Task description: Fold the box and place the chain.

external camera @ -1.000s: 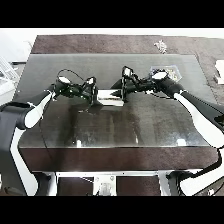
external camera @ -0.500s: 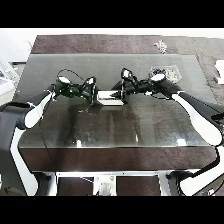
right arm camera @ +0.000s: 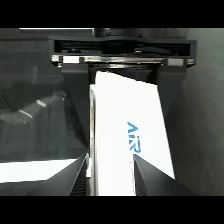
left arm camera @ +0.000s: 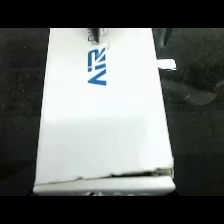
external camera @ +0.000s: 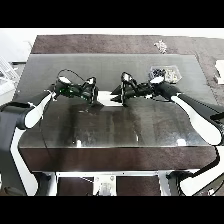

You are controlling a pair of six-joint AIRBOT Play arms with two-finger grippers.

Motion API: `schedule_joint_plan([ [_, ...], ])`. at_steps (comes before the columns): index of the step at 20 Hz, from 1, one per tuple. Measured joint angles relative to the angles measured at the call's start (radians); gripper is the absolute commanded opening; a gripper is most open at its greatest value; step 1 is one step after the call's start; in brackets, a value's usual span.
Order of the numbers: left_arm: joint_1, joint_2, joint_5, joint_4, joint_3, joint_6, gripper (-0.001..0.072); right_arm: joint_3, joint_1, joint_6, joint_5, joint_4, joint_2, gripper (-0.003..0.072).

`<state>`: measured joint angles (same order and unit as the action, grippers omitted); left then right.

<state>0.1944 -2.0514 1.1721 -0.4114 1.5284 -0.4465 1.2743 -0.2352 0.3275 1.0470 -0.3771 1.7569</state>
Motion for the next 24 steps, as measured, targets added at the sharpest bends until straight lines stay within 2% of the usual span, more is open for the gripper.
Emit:
schedule_joint_plan([
  [12, 0.000, 0.000, -0.004, 0.002, 0.000, 0.000, 0.0485, -0.006, 0.001, 0.000, 0.023, 0.051, -0.027, 0.0332],
  [13, 0.000, 0.000, -0.004, 0.002, 0.000, 0.001, 0.0485, -0.003, 0.002, 0.000, 0.024, 0.055, -0.033, 0.0299],
  [16, 0.000, 0.000, -0.003, 0.002, 0.000, 0.001, 0.0485, 0.001, 0.014, 0.000, 0.026, 0.065, -0.042, 0.0009],
  [24, 0.000, 0.000, -0.003, 0.002, 0.000, 0.001, 0.0485, 0.003, 0.032, -0.020, 0.026, 0.077, -0.013, 0.0008],
])
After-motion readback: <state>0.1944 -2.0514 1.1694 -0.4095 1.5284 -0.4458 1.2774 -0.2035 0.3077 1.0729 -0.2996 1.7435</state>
